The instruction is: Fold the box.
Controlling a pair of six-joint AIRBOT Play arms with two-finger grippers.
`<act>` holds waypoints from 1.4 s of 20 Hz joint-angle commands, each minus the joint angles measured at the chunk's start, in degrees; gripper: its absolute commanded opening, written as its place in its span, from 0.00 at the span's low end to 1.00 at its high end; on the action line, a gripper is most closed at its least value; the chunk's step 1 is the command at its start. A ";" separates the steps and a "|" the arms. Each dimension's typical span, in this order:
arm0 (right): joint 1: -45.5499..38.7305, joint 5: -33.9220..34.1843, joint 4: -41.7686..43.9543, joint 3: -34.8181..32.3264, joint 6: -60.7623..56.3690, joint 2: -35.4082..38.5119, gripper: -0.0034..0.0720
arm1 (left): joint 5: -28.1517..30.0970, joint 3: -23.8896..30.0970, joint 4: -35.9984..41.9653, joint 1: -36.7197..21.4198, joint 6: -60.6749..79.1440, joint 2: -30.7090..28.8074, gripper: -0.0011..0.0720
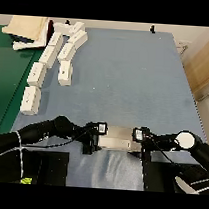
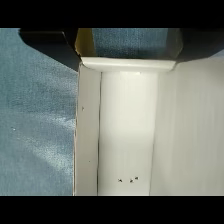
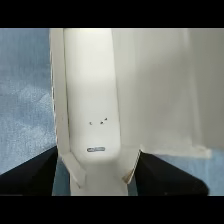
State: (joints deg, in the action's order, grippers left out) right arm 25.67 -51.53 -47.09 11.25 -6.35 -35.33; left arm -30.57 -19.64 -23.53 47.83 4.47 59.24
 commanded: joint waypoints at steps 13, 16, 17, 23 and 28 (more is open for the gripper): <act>0.09 -5.07 9.75 0.11 -29.49 24.85 0.99 | -0.02 0.00 -0.04 0.02 0.02 -0.04 0.62; 0.09 -8.09 14.80 0.09 -29.90 24.79 0.97 | -0.02 0.00 -0.07 0.02 0.02 -0.04 0.62; 0.09 -8.81 19.39 0.09 -33.31 24.68 0.97 | -0.02 0.00 -0.04 0.02 0.02 -0.04 0.62; 0.09 1.75 27.80 -0.33 -64.04 22.53 0.90 | 0.00 0.00 -0.04 0.02 0.02 -0.04 0.62; 0.09 3.02 28.24 -0.31 -64.17 18.51 0.58 | 0.00 0.00 -0.04 0.02 0.02 -0.04 0.62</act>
